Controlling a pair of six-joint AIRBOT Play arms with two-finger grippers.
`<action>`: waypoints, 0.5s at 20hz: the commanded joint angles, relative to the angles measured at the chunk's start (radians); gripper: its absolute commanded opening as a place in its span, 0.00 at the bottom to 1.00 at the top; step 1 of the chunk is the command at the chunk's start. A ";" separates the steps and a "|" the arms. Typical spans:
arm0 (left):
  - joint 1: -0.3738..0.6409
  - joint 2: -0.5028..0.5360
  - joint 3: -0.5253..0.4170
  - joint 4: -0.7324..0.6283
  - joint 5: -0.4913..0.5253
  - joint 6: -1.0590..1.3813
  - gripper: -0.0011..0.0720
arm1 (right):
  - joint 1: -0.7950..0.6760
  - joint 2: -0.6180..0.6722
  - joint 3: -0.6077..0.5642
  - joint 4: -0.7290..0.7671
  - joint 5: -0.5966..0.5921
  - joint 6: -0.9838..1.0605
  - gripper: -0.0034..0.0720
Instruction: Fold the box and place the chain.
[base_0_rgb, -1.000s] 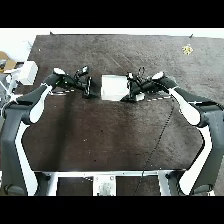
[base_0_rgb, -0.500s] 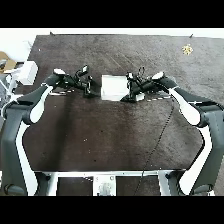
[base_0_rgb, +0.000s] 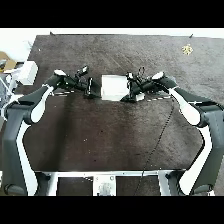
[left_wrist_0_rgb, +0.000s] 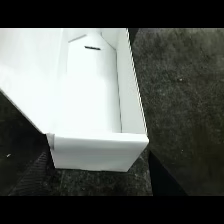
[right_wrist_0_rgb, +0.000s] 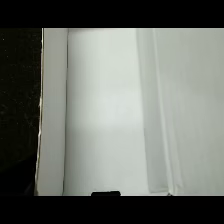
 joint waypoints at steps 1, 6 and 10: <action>-0.003 -0.023 0.000 -0.023 -0.005 0.008 0.93 | 0.001 0.000 0.000 0.000 0.000 0.000 0.64; -0.058 -0.041 0.000 -0.014 0.032 0.017 0.93 | 0.001 0.000 0.000 0.000 0.000 0.000 0.64; -0.063 -0.057 0.000 -0.016 0.060 0.017 0.93 | 0.001 0.000 0.000 0.000 0.000 0.000 0.64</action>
